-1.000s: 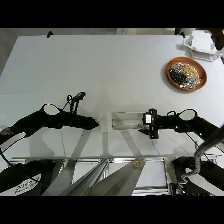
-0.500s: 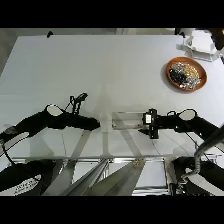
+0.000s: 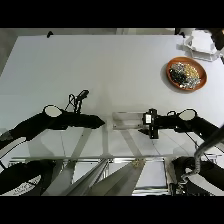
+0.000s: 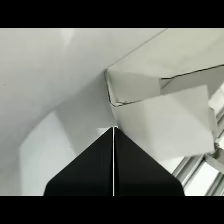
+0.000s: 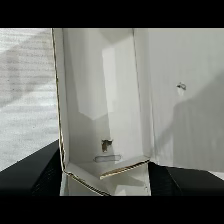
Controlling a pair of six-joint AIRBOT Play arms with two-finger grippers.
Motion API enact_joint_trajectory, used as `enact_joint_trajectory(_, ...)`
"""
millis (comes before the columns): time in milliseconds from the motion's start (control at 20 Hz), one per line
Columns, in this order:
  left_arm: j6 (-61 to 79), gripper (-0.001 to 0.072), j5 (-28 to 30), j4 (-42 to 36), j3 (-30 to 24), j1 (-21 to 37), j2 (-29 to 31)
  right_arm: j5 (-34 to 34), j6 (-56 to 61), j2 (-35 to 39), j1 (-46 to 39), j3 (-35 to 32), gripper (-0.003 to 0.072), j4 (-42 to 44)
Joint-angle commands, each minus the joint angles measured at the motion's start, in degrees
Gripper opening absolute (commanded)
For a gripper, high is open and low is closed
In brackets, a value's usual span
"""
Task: Fold the box and place the chain.
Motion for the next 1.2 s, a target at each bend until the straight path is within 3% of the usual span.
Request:
enact_joint_trajectory(0,0.6,0.0017,1.2,-3.6,0.0,-2.6,1.8,0.0,0.0,0.0,0.0,0.0,0.0225,0.0)
enact_joint_trajectory(150,0.5,0.0157,4.4,-4.1,0.0,-5.8,1.8,0.0,0.0,0.0,0.0,0.0,0.0225,0.0)
enact_joint_trajectory(400,-1.2,0.0159,6.4,-4.0,0.0,-6.6,1.8,0.0,0.0,0.0,0.0,0.0,0.0225,0.0)
enact_joint_trajectory(550,-6.4,0.0228,7.6,1.1,2.0,-7.6,1.7,0.0,0.0,0.0,0.0,0.0,0.0225,0.0)
enact_joint_trajectory(850,-9.5,0.0238,8.2,4.7,3.5,-8.6,-0.2,0.0,0.0,0.0,0.0,0.0,0.0225,0.0)
enact_joint_trajectory(950,-11.7,0.0430,8.5,6.0,3.9,-10.4,-1.4,0.0,0.0,0.0,0.0,0.0,0.0225,0.0)
enact_joint_trajectory(1150,-18.0,0.0440,10.1,12.7,8.3,-14.0,-2.4,0.0,0.0,0.0,0.0,0.0,0.0225,0.0)
